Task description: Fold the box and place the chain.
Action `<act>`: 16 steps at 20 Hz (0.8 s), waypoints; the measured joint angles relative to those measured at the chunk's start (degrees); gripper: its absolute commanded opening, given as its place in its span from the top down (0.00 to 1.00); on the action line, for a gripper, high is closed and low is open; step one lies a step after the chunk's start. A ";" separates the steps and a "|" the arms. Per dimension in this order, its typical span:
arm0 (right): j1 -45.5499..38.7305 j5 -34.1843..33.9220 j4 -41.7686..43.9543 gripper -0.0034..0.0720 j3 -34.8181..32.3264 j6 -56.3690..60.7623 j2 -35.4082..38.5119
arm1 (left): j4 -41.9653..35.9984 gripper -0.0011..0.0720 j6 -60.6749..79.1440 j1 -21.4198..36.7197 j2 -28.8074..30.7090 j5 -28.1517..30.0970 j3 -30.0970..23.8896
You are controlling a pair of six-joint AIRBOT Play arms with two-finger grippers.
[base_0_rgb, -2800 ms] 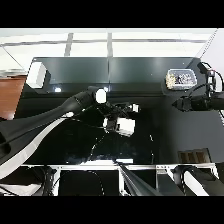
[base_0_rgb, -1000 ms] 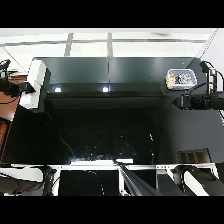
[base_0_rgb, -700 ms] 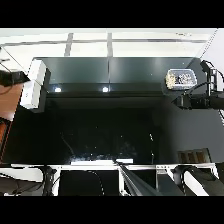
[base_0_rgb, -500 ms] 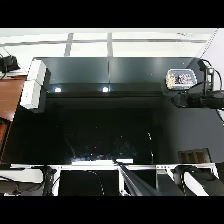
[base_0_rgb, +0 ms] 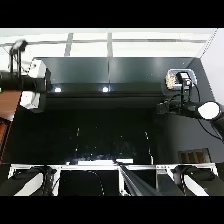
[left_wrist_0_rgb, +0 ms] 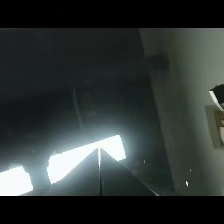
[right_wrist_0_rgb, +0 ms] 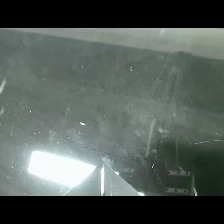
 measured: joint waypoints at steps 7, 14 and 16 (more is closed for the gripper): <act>0.57 -0.83 -0.52 0.93 -0.94 -0.04 0.00 | 0.52 0.95 0.28 -1.90 17.40 9.88 -20.33; 0.59 -0.94 -0.61 0.93 -0.98 -0.04 0.00 | 0.66 0.95 0.37 -2.12 19.80 11.39 -23.12; 0.59 -0.94 -0.61 0.93 -0.98 -0.04 0.00 | 0.63 0.95 0.37 -2.14 19.91 11.45 -23.28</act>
